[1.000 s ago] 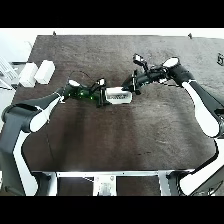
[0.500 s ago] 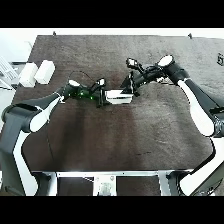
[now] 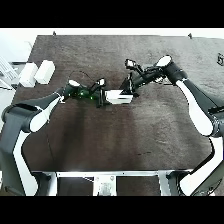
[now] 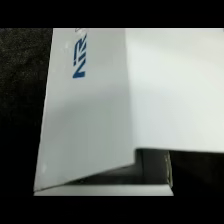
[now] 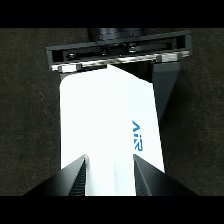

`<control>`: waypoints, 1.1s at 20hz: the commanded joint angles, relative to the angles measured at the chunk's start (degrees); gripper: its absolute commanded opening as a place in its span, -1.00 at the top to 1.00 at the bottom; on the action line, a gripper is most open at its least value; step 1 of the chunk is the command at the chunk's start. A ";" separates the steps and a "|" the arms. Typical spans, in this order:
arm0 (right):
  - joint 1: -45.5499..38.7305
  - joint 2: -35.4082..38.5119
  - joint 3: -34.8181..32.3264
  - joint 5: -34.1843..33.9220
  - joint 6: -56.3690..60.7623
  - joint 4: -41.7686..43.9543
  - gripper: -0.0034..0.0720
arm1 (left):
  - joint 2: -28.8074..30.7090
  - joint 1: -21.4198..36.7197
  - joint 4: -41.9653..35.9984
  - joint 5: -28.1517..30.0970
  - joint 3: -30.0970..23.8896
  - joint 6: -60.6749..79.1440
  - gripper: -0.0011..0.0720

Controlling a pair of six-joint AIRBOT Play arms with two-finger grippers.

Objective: Fold the box and place the chain.

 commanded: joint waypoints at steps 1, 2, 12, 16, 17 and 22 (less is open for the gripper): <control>0.44 -0.59 0.07 -1.57 0.02 -0.02 0.03 | 0.04 0.04 0.00 0.02 0.04 0.00 -0.32; 0.44 -0.59 0.07 -2.38 0.02 -0.02 0.03 | 0.04 0.04 0.00 0.02 0.04 0.00 -0.32; 0.42 -0.57 0.55 -4.68 0.02 -1.73 0.08 | 0.04 0.04 0.00 0.02 0.04 0.00 -0.32; 0.48 -0.57 3.23 -3.89 1.09 -0.26 0.08 | 0.04 0.04 0.00 0.02 0.04 0.00 -0.32; 0.61 -0.59 3.21 -3.96 1.11 -1.20 0.08 | 0.04 0.04 0.00 0.02 0.04 0.00 -0.32; 0.87 -1.29 3.15 -6.34 2.84 -3.48 -0.10 | 0.04 0.04 -0.02 0.00 0.04 0.00 -0.32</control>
